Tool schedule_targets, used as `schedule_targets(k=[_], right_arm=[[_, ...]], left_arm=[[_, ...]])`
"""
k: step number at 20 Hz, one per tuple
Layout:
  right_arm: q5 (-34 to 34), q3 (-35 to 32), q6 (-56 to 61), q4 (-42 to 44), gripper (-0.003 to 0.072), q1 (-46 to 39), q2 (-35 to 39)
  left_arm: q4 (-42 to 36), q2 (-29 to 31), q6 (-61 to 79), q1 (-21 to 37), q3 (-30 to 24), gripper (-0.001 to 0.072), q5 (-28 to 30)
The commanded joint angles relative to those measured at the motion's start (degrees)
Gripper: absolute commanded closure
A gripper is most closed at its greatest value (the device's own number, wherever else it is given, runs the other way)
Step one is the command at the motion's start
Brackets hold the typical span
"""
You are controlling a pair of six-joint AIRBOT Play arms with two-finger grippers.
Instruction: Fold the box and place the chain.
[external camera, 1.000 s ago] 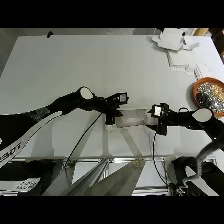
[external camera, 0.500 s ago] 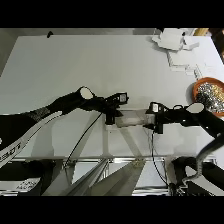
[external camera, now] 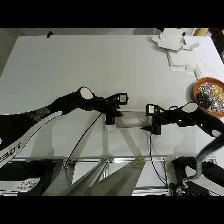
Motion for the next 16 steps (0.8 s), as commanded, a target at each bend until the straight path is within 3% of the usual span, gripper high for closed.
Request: schedule_targets(k=[1, 12, 16], right_arm=[[0.28, -0.02, 0.44, -0.28, 0.0107, 0.13, -0.39], [-0.61, -0.13, -2.29, 1.42, 0.0122, 0.13, -3.65], [-0.74, -0.13, -2.64, 1.38, 0.0231, 0.13, -3.98]], left_arm=[[-0.02, 0.02, -0.07, -0.02, 0.00, 0.0701, 0.04], [-0.02, 0.04, -0.09, -0.02, -0.02, 0.0701, 0.04], [-0.02, 0.02, -0.09, -0.02, -0.02, 0.0701, 0.07]])
